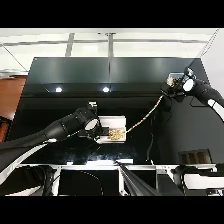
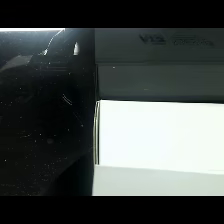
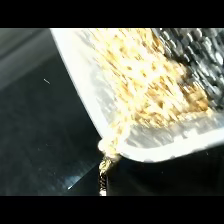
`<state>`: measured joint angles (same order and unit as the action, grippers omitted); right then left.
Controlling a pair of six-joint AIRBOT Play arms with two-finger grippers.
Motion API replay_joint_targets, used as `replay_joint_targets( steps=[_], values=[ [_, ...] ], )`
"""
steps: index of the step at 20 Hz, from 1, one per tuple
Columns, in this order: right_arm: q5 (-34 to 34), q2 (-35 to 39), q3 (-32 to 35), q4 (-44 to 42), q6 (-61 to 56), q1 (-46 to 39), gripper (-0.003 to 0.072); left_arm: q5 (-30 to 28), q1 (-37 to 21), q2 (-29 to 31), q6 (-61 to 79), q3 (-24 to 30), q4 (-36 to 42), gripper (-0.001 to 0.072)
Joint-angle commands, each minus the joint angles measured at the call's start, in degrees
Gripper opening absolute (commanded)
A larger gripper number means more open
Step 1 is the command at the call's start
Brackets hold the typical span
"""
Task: Fold the box and place the chain.
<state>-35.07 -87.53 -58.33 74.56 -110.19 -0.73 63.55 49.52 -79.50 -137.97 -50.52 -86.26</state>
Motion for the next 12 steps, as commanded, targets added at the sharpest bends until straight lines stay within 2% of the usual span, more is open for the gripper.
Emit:
replay_joint_targets(
  steps=[1, 4, 7, 9, 12],
  values=[
    [-5.9, 2.36, -0.33, -0.33, 5.86, 0.04, 0.0011, -0.24, 0.04, 0.04, 0.0, 0.0, -0.02, 0.0029],
    [-14.27, 10.62, -0.33, -4.87, 20.39, 0.02, 0.0005, -0.28, 0.02, 0.04, 0.0, 0.0, -0.04, 0.0029],
    [-24.72, 24.0, -0.33, -15.43, 31.1, 0.07, 0.0006, -0.26, 0.04, 0.04, 0.0, 0.0, -0.02, 0.0029],
    [-30.71, 31.63, -0.33, -24.94, 35.08, 1.25, 0.0006, -0.33, 0.04, 0.02, 0.0, 0.0, -0.02, 0.0029],
    [-36.44, 36.87, -0.28, -34.56, 37.18, 7.85, 0.0006, -0.11, 0.04, 0.04, 0.0, 0.0, -0.04, 0.0029]
  ],
)
